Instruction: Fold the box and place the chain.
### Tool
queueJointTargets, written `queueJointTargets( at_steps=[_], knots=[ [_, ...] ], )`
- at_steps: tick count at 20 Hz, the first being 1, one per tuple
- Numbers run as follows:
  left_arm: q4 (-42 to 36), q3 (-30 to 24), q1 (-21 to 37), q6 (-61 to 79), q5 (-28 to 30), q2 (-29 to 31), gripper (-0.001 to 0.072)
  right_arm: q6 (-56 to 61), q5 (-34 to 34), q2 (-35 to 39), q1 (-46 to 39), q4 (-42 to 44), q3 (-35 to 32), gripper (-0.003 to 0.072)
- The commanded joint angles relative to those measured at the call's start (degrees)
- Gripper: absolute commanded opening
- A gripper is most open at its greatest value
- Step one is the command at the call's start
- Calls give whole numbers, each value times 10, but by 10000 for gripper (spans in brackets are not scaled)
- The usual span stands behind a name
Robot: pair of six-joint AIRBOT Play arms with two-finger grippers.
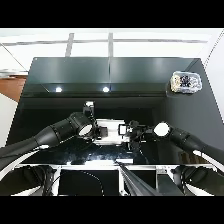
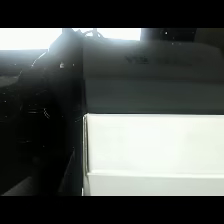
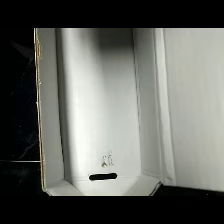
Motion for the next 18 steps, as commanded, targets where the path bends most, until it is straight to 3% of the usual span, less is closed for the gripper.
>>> queueJointTargets(
  at_steps=[1, 2, 3, 11, 12, 13, 18],
  knots=[
    [0, 1, 0, 1, 1, -4, 201, 0, 0, 0, 1, 0, 0, 469],
    [-2, 1, 0, 1, 1, -7, 86, 0, 0, 0, 1, 0, 0, 469],
    [-3, 1, 0, 1, 3, -8, 31, 0, 0, 0, 1, 0, 0, 469],
    [0, 11, 0, 17, 5, -9, 30, 0, 0, 0, 1, 0, 0, 471],
    [0, 11, 0, 17, 5, -9, 30, 13, -1, 0, 1, 0, 0, 541],
    [0, 11, 0, 17, 5, -9, 30, 29, -7, 2, 1, 0, 0, 700],
    [8, 11, 6, 41, -1, -9, 30, 33, -2, 23, 0, -40, 0, 705]
  ],
)
